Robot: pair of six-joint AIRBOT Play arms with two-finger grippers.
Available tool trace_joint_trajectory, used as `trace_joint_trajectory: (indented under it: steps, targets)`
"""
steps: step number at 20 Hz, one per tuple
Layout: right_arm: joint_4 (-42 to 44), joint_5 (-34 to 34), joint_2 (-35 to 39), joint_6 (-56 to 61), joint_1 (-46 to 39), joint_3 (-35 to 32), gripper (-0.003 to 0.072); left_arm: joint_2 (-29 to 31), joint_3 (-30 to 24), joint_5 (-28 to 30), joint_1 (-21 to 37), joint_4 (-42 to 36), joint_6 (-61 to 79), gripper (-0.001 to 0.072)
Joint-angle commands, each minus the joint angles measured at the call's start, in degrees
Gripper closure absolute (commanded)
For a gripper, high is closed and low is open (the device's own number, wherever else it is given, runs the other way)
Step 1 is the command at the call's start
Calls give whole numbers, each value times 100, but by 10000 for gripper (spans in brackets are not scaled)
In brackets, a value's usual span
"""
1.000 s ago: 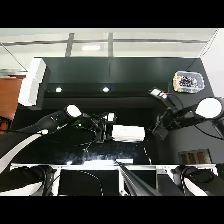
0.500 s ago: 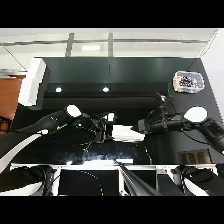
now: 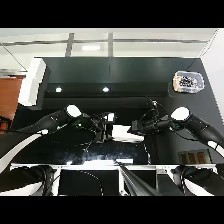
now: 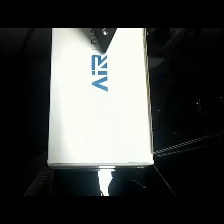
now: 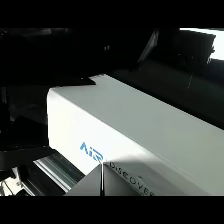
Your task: Fold the box and place the chain.
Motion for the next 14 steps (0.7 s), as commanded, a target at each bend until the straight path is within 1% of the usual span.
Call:
trace_joint_trajectory:
  steps: [1, 4, 6, 9, 12, 13, 14]
  targets:
    - [-136, -55, -129, -11, 11, -4, 671, 0, 2, 0, 2, -2, -11, 354]
    - [-136, -66, -127, -68, 11, -4, 671, 0, 2, -2, 2, -2, -11, 354]
    - [-76, 92, -120, -275, 4, 13, 671, 0, 2, -17, 2, -2, -11, 354]
    - [-101, 946, 35, -516, -184, 378, 671, 2, 2, -197, 4, -7, -11, 355]
    - [-177, 1790, 527, -520, -780, 909, 671, 151, 2, -205, 11, 258, -214, 351]
    - [-251, 1978, 726, -505, -1049, 1062, 671, 225, 2, -208, 28, 459, -358, 290]
    - [-354, 2122, 949, -505, -1375, 1200, 671, 302, 2, -192, 57, 708, -546, 174]
